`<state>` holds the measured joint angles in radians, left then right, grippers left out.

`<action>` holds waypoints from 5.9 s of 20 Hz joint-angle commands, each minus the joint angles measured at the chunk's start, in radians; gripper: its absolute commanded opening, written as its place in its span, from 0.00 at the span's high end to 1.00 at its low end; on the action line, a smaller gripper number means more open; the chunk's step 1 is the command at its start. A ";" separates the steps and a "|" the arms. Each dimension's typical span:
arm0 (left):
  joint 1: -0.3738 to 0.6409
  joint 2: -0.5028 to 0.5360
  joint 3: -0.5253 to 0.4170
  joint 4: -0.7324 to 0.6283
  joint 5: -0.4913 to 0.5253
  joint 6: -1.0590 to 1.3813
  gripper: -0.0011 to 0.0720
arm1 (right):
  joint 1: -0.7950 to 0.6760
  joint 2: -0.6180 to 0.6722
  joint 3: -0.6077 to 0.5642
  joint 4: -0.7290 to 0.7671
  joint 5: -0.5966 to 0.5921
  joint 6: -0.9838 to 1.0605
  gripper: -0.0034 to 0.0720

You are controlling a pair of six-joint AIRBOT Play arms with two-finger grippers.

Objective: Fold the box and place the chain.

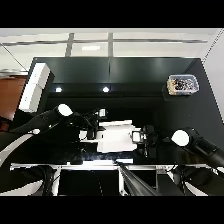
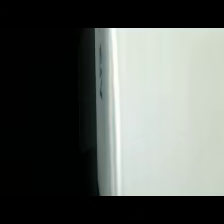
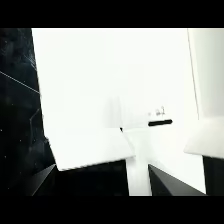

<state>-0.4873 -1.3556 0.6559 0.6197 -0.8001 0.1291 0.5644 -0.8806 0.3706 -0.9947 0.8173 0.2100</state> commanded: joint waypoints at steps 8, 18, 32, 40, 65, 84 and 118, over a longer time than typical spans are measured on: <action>0.000 0.000 0.000 0.000 0.003 -0.001 0.95 | 0.107 -0.031 0.001 0.055 -0.196 0.012 0.00; 0.000 0.000 0.000 0.000 0.003 -0.002 0.95 | 0.106 -0.030 0.050 0.003 -0.141 0.137 0.00; 0.000 0.000 0.000 0.000 0.003 -0.002 0.95 | 0.036 -0.027 0.114 -0.006 -0.179 0.200 0.00; 0.000 0.000 0.000 0.000 0.003 -0.002 0.95 | 0.036 -0.035 0.114 0.107 -0.221 0.101 0.00; 0.000 0.000 0.000 0.000 0.005 -0.002 0.95 | -0.027 -0.214 0.114 0.233 -0.045 -0.185 0.00; 0.000 0.000 0.000 0.000 0.005 -0.003 0.95 | -0.027 -0.277 0.114 0.287 -0.117 -0.227 0.01; 0.004 0.006 0.000 0.002 0.006 -0.005 0.80 | -0.027 -0.277 0.091 0.288 -0.149 -0.226 0.24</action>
<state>-0.4862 -1.3544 0.6556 0.6304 -0.7841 0.1211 0.5377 -1.1572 0.4618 -0.7071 0.6788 -0.0162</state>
